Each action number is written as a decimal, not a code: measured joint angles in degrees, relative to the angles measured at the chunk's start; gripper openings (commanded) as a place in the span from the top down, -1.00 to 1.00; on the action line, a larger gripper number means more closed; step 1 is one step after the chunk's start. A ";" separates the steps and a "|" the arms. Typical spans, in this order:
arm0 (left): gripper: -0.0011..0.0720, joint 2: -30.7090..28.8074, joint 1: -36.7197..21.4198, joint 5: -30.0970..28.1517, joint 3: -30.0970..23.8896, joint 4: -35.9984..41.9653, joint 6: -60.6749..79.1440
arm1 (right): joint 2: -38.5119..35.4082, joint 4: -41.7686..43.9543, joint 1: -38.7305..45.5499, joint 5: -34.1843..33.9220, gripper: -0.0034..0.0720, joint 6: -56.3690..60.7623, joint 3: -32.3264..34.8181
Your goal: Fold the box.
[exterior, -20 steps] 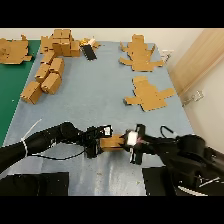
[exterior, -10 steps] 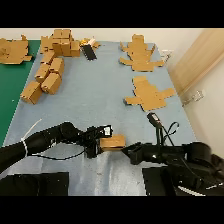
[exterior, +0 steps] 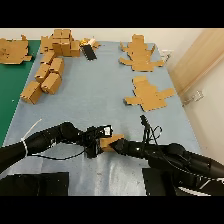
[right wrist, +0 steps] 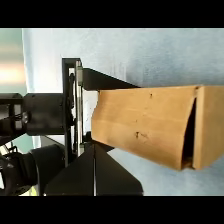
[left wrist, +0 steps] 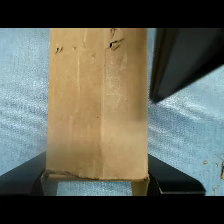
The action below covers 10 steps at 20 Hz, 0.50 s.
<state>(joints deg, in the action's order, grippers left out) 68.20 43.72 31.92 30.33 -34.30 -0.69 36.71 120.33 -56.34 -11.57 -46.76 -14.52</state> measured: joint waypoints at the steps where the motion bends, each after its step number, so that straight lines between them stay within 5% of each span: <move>1: -0.47 0.00 0.00 0.00 0.00 0.00 0.00 | 1.07 0.24 -0.22 1.11 0.92 0.17 -0.02; 10: -0.47 0.00 0.00 0.00 0.00 0.00 0.00 | 5.64 0.94 -0.87 4.04 0.92 0.85 -0.15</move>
<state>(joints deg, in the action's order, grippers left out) 68.20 43.72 31.92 30.33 -34.30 -0.69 42.35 121.27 -57.21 -7.53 -45.91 -14.68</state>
